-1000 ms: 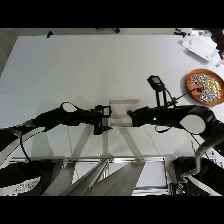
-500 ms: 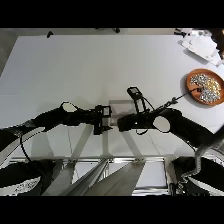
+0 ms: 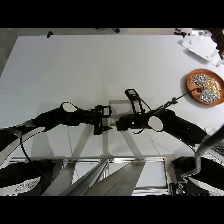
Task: Fold the box and place the chain.
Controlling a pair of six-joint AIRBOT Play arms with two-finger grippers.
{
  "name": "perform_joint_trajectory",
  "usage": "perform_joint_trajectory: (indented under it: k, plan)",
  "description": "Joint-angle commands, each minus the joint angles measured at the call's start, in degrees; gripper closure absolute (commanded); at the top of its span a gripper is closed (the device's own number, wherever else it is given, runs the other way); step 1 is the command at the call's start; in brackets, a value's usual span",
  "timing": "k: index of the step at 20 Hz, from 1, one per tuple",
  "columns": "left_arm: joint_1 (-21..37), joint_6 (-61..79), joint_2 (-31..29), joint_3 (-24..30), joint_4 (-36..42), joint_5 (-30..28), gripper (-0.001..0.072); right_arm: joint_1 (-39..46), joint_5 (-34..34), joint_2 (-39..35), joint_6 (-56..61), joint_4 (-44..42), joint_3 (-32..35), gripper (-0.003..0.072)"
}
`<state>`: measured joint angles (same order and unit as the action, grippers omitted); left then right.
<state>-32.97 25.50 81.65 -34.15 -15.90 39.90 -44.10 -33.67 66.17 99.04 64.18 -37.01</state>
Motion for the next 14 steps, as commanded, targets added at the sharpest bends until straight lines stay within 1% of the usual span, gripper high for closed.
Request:
perform_joint_trajectory:
  k: [1, 3, 4, 5, 6, 7, 9, 10, 11, 13, 14]
  plan:
    - [0.02, 0.0, -0.04, -0.02, 0.0, -0.02, 0.039, -0.07, -0.02, -1.62, -0.11, 0.52, -0.02, 0.0486]
    - [0.02, 0.02, -0.04, -0.02, -0.02, -0.04, 0.039, 0.22, -1.27, -4.79, -0.09, 3.21, -0.26, 0.0485]
    - [0.02, 0.0, -0.04, -0.02, -0.02, -0.02, 0.039, 1.14, -3.58, -6.75, -0.07, 4.46, -0.52, 0.0484]
    - [0.02, 0.0, -0.04, -0.02, -0.02, 0.0, 0.039, 3.08, -7.65, -9.29, 0.17, 5.51, -0.72, 0.0447]
    - [0.02, 0.02, -0.04, -0.02, -0.02, -0.04, 0.039, 6.01, -12.22, -12.15, 1.51, 7.02, -0.72, 0.0272]
    - [0.02, 0.02, -0.04, -0.02, -0.02, -0.02, 0.039, 9.55, -16.5, -14.88, 1.88, 8.74, -0.72, 0.0208]
    - [0.02, 0.0, -0.04, -0.02, -0.02, 0.0, 0.039, 18.27, -23.82, -20.92, 1.88, 13.75, -0.72, 0.0221]
    - [0.02, 0.02, -0.04, -0.04, -0.02, -0.02, 0.039, 22.8, -25.4, -23.78, 1.9, 16.9, -0.72, 0.0251]
    - [0.02, 0.0, -0.04, -0.02, 0.0, -0.02, 0.039, 27.1, -25.79, -25.62, 1.9, 19.71, -0.72, 0.0304]
    - [0.02, 0.0, -0.04, -0.02, -0.02, -0.02, 0.039, 34.16, -27.8, -25.03, 1.14, 22.27, -0.7, 0.0301]
    - [0.02, 0.0, -0.04, -0.04, -0.02, -0.04, 0.039, 37.27, -28.15, -22.97, -0.5, 23.04, -0.7, 0.0266]
